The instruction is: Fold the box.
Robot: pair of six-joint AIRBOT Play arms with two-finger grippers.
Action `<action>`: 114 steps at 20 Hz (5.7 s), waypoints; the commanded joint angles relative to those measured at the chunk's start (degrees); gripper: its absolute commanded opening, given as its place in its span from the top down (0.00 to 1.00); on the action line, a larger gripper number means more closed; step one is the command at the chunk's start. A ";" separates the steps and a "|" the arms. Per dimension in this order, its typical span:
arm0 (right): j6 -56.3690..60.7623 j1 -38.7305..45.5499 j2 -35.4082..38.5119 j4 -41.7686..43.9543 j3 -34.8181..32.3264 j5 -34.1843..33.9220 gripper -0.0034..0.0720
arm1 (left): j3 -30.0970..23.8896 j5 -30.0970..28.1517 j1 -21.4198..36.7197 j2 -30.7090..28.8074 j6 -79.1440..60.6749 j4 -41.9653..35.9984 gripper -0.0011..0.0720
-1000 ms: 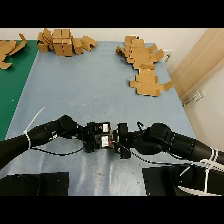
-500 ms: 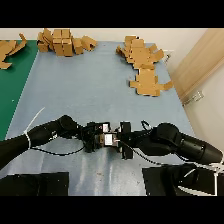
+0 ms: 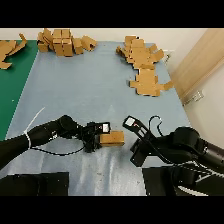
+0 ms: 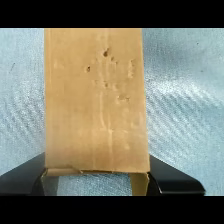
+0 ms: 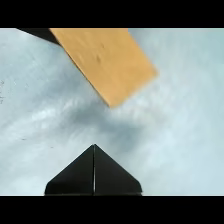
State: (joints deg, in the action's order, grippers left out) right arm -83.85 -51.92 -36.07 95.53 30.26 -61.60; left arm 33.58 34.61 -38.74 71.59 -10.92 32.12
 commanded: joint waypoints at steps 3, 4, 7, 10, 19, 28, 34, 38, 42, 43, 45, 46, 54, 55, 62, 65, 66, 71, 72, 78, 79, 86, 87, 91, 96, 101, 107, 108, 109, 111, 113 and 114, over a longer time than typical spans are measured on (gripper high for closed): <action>16.61 1.18 3.26 37.55 -12.90 14.99 0.95 | 0.04 -0.02 0.02 0.02 -0.02 0.00 0.35; 11.63 0.48 2.67 47.15 -14.78 21.84 0.95 | 0.04 -0.02 0.02 0.02 0.00 0.00 0.35; 5.20 -1.07 1.16 57.44 -15.06 39.65 0.95 | 0.04 -0.02 0.02 0.02 0.00 0.00 0.35; 5.29 -1.05 0.85 56.72 -14.75 54.27 0.95 | 0.04 -0.02 0.02 0.02 0.00 0.00 0.35; 9.05 -5.60 -8.00 56.26 -14.75 58.40 0.95 | 0.04 -0.07 0.02 0.02 0.00 0.00 0.35; 9.03 -5.62 -10.64 56.15 -14.75 59.74 0.95 | 0.04 -0.04 0.02 0.02 0.00 0.00 0.35; 9.03 -5.62 -11.74 55.89 -14.75 59.74 0.95 | 0.04 -0.04 0.02 0.02 -0.02 0.00 0.35; 9.05 -5.64 -12.83 55.89 -14.75 59.71 0.95 | 0.04 -0.04 0.02 0.02 -0.02 0.00 0.35; 9.01 -5.62 -13.07 55.67 -14.78 59.76 0.95 | 0.04 -0.04 0.02 0.02 0.00 0.00 0.35; 9.03 -5.64 -13.29 55.30 -14.78 59.82 0.95 | 0.04 -0.04 0.02 0.02 0.00 0.00 0.35; 9.03 -5.64 -14.47 55.28 -14.78 59.82 0.95 | 0.04 -0.04 0.02 0.02 -0.02 0.00 0.35; 9.05 -5.64 -15.10 55.30 -14.75 59.82 0.95 | 0.04 -0.04 0.02 0.02 0.00 0.00 0.35; 9.05 -5.86 -14.49 55.21 -14.29 60.06 0.95 | 0.04 -0.04 0.02 0.02 -0.02 0.00 0.35; 9.03 -6.25 -13.31 54.58 -14.01 60.08 0.95 | 0.04 -0.02 0.02 0.02 0.00 0.00 0.35; 8.81 -5.07 -5.75 47.39 -13.86 59.67 0.95 | 0.04 -0.04 0.02 0.02 -0.02 0.00 0.35; 8.83 -2.08 -5.75 42.86 -13.86 58.73 0.95 | 0.04 -0.04 0.02 0.02 0.00 0.00 0.35; 8.83 -0.70 -5.75 41.88 -13.84 58.45 0.95 | 0.04 -0.04 0.02 0.02 -0.02 0.00 0.35; 8.83 7.98 -5.75 35.60 -13.84 55.39 0.95 | 0.04 -0.04 0.02 0.02 0.00 0.00 0.35; 8.81 9.38 -5.68 35.32 -13.79 55.08 0.95 | 0.04 -0.04 0.02 0.02 0.00 0.00 0.35; 8.83 11.54 -5.64 35.34 -13.79 52.96 0.95 | 0.04 -0.04 0.02 0.02 0.00 0.00 0.35; 8.83 11.54 -5.64 35.34 -13.79 52.46 0.95 | 0.04 -0.02 0.02 0.02 0.00 0.00 0.35; 8.90 12.33 -5.64 35.39 -13.79 53.29 0.95 | 0.07 -0.24 0.09 -0.13 2.56 -0.22 0.35; 9.16 12.37 -5.64 35.41 -13.79 54.49 0.95 | 0.15 -0.63 0.22 -0.28 4.52 -0.20 0.35; 9.99 12.39 -5.64 35.41 -13.79 59.80 0.95 | 0.96 -3.65 0.26 -1.25 9.51 0.02 0.35; 9.97 16.28 -5.14 35.41 -13.79 60.13 0.95 | 1.25 -13.33 4.15 -3.21 20.46 2.71 0.35; 9.90 21.57 -1.77 35.36 -13.79 59.54 0.95 | 4.04 -14.84 22.21 -3.41 30.10 9.55 0.35; 9.90 22.67 -1.38 35.36 -13.79 59.43 0.95 | 20.35 -13.25 44.37 6.27 35.36 9.81 0.35; 9.92 22.67 -1.38 35.36 -13.79 59.43 0.95 | 25.07 -11.43 46.34 9.84 37.53 10.25 0.35; 9.92 22.67 -1.38 35.39 -13.79 59.41 0.95 | 29.57 -9.70 47.69 13.22 39.63 10.43 0.35; 9.92 22.67 -1.38 35.39 -13.79 59.41 0.95 | 38.77 -8.13 49.11 20.17 43.95 11.28 0.35; 9.92 22.67 -1.38 35.39 -13.79 59.43 0.95 | 46.03 -8.22 49.31 25.49 47.87 14.71 0.35; 9.92 22.67 -1.38 35.39 -13.79 59.41 0.95 | 49.42 -8.11 49.31 28.11 50.07 16.57 0.35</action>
State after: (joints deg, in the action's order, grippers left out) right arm -73.95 -29.30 -37.50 130.91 16.43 -2.17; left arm 72.93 25.15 8.82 92.23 32.29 44.60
